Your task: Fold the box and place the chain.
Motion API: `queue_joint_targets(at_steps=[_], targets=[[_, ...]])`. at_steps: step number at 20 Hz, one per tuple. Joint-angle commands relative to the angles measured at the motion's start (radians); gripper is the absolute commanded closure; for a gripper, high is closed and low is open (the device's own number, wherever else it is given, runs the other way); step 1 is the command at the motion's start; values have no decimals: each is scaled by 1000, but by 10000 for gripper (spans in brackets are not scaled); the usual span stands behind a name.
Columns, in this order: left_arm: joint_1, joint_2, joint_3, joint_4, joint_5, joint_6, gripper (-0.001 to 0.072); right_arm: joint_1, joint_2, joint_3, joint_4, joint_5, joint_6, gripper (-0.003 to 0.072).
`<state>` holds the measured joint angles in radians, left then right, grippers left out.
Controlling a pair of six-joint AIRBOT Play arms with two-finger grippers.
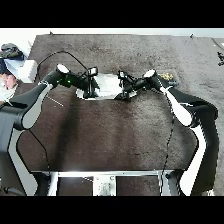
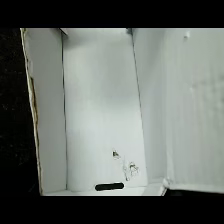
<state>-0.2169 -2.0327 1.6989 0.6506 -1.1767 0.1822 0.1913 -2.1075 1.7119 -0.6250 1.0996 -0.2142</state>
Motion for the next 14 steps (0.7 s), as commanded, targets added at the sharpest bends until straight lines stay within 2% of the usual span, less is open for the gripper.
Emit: queue_joint_targets(at_steps=[1,4,6,7,8,9,10,11,12,13,14], targets=[[1,-1,0,3,13,-21,97,1,-1,0,0,-1,1,216],[9,0,0,17,6,-31,100,1,-1,0,0,-1,1,216],[23,0,0,15,-3,-61,131,1,-1,0,0,-1,1,216],[29,0,0,16,-13,-62,332,1,-1,0,0,-1,1,216],[29,0,0,6,-39,-61,381,1,-1,0,0,-1,1,216],[29,0,1,7,-53,-61,459,1,-1,0,0,-1,1,216],[29,0,0,8,-65,-61,489,1,-1,0,0,-1,1,216],[31,0,0,9,-66,-62,489,1,-1,0,0,-1,1,216],[36,0,1,8,-74,-62,550,1,-1,0,0,-1,1,216],[39,6,0,9,-95,-61,689,1,-1,0,0,-1,1,216],[44,13,1,13,-123,-61,690,1,-1,0,0,-1,1,216]])
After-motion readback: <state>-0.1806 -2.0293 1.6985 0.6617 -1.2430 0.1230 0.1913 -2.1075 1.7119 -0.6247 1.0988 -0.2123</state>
